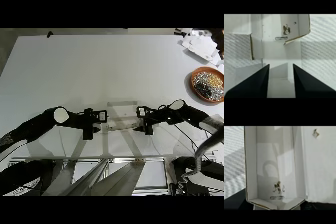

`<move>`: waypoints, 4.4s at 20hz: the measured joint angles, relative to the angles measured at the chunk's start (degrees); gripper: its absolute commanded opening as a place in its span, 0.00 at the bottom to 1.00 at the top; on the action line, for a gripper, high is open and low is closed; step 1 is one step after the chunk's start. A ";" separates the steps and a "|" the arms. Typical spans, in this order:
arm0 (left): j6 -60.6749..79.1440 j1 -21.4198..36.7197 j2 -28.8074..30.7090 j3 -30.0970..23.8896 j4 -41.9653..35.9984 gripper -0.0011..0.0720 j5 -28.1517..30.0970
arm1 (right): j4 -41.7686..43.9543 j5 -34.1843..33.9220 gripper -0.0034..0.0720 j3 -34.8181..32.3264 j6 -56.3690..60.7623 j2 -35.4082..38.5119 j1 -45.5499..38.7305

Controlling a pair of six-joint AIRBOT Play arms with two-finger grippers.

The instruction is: Fold the box and place the chain.

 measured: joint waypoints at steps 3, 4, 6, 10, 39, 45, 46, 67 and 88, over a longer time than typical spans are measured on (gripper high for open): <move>1.53 -0.22 -0.02 -1.01 -0.76 0.58 2.99 | 0.13 0.00 0.58 0.00 0.15 0.00 0.00; 1.81 -0.22 -0.04 -1.22 -0.90 0.58 3.98 | 0.15 -0.02 0.58 0.00 0.20 0.00 0.00; 2.16 -0.22 -0.07 -1.49 -1.03 0.58 5.20 | 0.15 -0.02 0.58 -0.02 0.17 0.00 0.00; 3.67 -0.33 -0.07 -1.66 -1.33 0.58 6.88 | 0.15 -0.02 0.58 -0.02 0.17 0.00 0.00; 16.59 -2.58 -2.23 -1.70 -15.80 0.28 9.99 | 0.13 -0.07 0.58 -0.02 0.13 0.00 0.00; 22.75 -4.37 -2.43 -1.75 -22.12 0.28 10.75 | 0.00 0.02 0.58 0.00 0.07 0.00 -0.04; 23.37 -4.63 -2.58 -1.70 -23.34 0.28 10.16 | 0.02 0.02 0.58 0.00 0.15 0.02 -0.04; 30.73 -9.29 -6.97 -0.96 -31.06 0.43 13.86 | 0.04 -0.04 0.58 0.00 0.04 0.02 -0.04; 26.21 -9.51 -2.67 -1.14 -36.20 0.48 15.65 | 0.24 -0.07 0.58 -0.02 0.24 0.02 -0.04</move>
